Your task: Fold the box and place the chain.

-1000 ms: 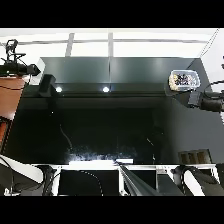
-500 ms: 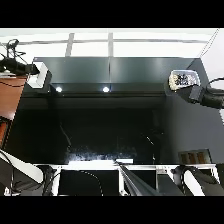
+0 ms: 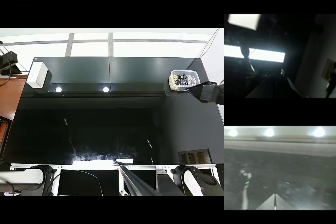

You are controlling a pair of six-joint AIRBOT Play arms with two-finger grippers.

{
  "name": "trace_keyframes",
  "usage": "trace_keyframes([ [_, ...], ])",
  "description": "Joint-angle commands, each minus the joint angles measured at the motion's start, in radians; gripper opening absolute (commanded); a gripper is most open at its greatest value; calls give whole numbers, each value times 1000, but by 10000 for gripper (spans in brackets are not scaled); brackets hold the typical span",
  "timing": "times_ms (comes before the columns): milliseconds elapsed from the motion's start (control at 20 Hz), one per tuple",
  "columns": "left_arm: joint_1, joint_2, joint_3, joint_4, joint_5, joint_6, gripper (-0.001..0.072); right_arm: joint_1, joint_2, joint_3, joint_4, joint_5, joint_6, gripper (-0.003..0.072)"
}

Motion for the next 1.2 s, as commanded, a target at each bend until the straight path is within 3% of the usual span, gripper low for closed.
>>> trace_keyframes([
  [0,-90,356,-397,-25,293,-7,25,1,104,-4,-209,-51,27,10],
  [100,-178,587,-669,-27,499,49,26,1,177,-68,-256,-170,19,10],
  [200,-264,765,-884,-26,625,90,25,1,205,-159,-269,-267,-17,10],
  [300,-335,901,-1053,-26,700,89,25,1,203,-273,-255,-389,-19,11],
  [400,-386,980,-1162,-14,756,89,26,1,203,-380,-240,-509,-19,12],
  [550,-405,996,-1208,-7,765,89,25,1,203,-451,-241,-557,-19,13],
  [1150,-406,990,-1207,-26,815,87,27,1,203,-452,-241,-536,-19,14],
])
